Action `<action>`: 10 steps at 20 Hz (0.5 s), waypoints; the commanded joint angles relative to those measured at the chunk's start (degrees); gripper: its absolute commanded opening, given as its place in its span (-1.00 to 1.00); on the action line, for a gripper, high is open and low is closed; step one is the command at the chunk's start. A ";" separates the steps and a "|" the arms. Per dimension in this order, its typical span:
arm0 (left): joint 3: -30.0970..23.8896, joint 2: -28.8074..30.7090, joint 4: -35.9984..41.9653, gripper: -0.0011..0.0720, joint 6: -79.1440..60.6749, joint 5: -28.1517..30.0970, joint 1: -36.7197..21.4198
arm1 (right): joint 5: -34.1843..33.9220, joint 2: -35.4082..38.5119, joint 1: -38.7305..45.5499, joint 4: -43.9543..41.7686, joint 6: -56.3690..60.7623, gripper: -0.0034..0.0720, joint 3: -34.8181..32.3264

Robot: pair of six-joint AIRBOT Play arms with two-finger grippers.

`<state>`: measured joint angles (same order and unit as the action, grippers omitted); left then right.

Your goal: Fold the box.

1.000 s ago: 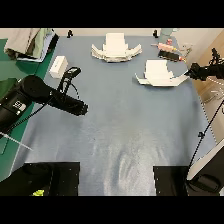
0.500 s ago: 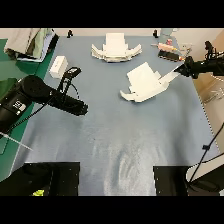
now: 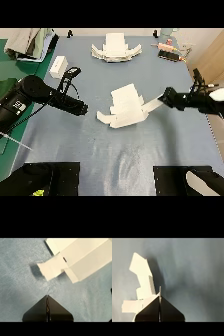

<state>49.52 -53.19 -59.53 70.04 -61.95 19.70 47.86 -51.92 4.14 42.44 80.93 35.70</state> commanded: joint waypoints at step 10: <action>0.00 0.02 -0.02 -0.93 0.00 0.02 -0.04 | 6.29 10.14 -5.01 15.06 18.03 -0.08 -11.76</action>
<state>49.52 -53.19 -59.53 70.04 -61.93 19.70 52.12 -40.12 -1.08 55.77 97.71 24.08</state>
